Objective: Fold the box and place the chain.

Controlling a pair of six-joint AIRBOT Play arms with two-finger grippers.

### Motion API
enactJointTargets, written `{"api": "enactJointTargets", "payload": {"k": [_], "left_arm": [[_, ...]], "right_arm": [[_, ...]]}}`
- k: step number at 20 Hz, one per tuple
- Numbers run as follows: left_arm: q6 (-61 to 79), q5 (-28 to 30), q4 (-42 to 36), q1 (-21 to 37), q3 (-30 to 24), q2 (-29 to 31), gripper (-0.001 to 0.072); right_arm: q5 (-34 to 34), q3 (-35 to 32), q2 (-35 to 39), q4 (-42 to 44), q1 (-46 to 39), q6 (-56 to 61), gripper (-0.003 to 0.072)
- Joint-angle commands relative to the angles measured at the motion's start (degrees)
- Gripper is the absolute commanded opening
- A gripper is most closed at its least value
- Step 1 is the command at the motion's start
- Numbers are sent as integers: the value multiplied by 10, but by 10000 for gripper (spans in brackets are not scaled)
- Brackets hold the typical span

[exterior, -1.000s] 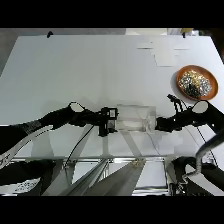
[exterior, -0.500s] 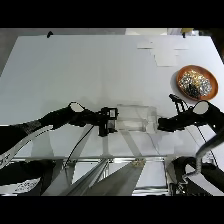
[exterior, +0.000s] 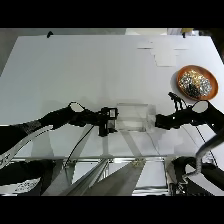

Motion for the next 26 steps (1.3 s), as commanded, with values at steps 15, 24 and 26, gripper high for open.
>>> {"api": "enactJointTargets", "payload": {"k": [15, 24, 26], "left_arm": [[0, 0, 0, 0, 0, 0, 206], [0, 0, 0, 0, 0, 0, 206], [0, 0, 0, 0, 0, 0, 206]], "right_arm": [[73, 0, 103, 37, 0, -28, 301], [21, 2, 110, -31, 49, 14, 430], [36, 20, 127, -33, 18, 22, 392]]}}
